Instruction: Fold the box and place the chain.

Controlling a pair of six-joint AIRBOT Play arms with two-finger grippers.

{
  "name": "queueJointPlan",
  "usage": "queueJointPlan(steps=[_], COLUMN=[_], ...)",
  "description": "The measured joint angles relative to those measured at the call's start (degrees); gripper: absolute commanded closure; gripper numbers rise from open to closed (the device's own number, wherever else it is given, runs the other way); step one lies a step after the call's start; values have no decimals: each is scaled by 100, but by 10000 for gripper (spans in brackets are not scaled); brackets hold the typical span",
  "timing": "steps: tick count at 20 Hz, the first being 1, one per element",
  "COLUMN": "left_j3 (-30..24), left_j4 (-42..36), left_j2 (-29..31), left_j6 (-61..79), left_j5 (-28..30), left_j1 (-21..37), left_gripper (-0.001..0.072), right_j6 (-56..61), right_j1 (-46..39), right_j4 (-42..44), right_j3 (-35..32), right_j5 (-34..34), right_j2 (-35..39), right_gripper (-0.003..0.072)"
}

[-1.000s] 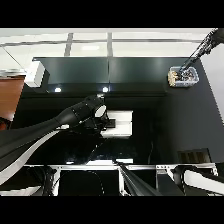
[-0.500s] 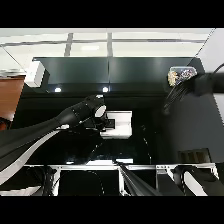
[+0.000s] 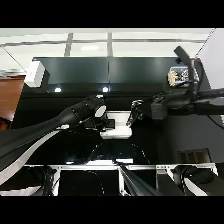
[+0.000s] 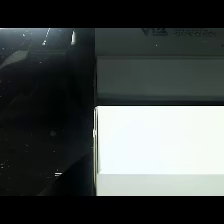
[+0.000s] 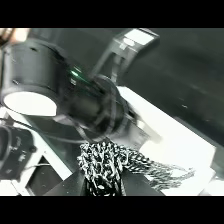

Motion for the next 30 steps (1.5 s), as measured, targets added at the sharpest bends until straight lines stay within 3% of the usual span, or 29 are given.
queueJointPlan(steps=[7,13,15,16,18,22,26,30], left_j3=[0,0,0,0,0,0,0,0], left_j4=[2,2,2,2,2,2,2,2], left_j2=[0,0,0,0,0,0,0,0], left_j6=[0,0,0,0,2,0,0,2], left_j5=[0,0,0,-2,-2,-2,-4,35], left_j1=[0,0,0,0,0,0,0,0], left_gripper=[684,684,684,684,684,684,684,684], right_j6=[136,181,234,293,350,415,437,452], right_j1=[474,850,957,986,955,332,-688,-1316], right_j4=[-120,-411,-455,-494,-573,-837,-1777,-2358], right_j3=[-79,-719,-894,-951,-1005,-872,-778,-750], right_j5=[-339,-890,-1147,-1237,-1327,-800,-15,258], right_j2=[-693,-1174,-1281,-1318,-1362,-1248,-846,-669], right_gripper=[681,673,375,323,313,313,313,314])
